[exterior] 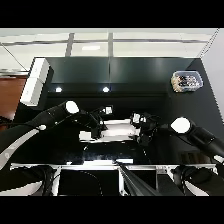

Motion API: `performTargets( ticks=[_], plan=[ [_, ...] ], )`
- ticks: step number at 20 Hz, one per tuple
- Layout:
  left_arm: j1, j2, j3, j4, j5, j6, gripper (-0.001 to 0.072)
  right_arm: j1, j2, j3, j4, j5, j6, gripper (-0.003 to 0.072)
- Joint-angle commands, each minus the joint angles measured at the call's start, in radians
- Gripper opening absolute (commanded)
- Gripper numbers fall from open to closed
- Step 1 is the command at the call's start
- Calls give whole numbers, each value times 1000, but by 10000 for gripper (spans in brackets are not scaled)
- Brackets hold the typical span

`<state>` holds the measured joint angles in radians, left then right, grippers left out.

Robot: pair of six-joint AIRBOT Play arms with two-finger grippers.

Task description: Fold the box and place the chain.

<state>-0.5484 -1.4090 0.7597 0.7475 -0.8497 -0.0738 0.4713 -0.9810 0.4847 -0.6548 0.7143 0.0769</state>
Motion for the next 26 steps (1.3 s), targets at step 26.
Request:
performTargets(
  ticks=[26],
  plan=[
    [0, 0, 0, 0, 2, 0, 27, -2, -161, -29, 48, 14, -228, 685]
  ],
)
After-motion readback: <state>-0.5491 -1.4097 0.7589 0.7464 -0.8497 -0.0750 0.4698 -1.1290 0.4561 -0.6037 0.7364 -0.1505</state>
